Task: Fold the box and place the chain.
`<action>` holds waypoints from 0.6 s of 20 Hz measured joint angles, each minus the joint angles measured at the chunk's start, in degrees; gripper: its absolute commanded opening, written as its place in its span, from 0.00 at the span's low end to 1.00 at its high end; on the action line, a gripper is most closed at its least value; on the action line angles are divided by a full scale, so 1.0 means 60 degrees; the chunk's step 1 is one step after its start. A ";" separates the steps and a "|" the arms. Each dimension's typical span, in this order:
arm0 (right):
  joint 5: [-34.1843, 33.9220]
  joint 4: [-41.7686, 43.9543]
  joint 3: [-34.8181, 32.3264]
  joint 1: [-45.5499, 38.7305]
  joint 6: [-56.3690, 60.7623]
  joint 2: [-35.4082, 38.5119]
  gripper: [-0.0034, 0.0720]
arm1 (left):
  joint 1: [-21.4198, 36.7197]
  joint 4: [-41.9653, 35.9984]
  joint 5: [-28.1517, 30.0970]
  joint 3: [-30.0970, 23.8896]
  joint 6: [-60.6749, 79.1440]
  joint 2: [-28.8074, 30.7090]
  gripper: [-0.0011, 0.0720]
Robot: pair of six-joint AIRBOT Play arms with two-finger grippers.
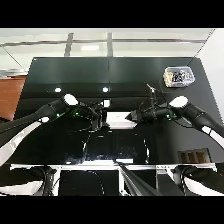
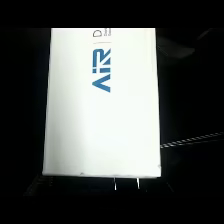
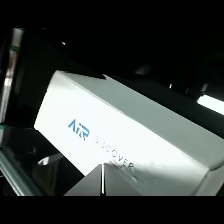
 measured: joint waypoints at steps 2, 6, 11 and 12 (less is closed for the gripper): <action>-0.0055 -0.0215 -0.0018 0.0000 0.0168 -0.0127 0.06 | 0.0000 -0.0015 -0.0007 0.0000 0.0000 -0.0011 0.77; -0.0095 -0.0484 -0.0022 0.0000 0.0331 -0.0215 0.06 | 0.0000 -0.0025 -0.0011 0.0000 0.0000 -0.0025 0.77; 0.0714 -0.1392 0.0612 -0.0255 0.0379 -0.0058 0.07 | -0.0007 -0.0040 0.0033 0.0000 -0.0022 -0.0029 0.77; 0.1322 -0.1657 0.1027 -0.0470 0.0397 0.0036 0.07 | -0.0007 -0.0040 0.0051 0.0000 -0.0022 -0.0029 0.77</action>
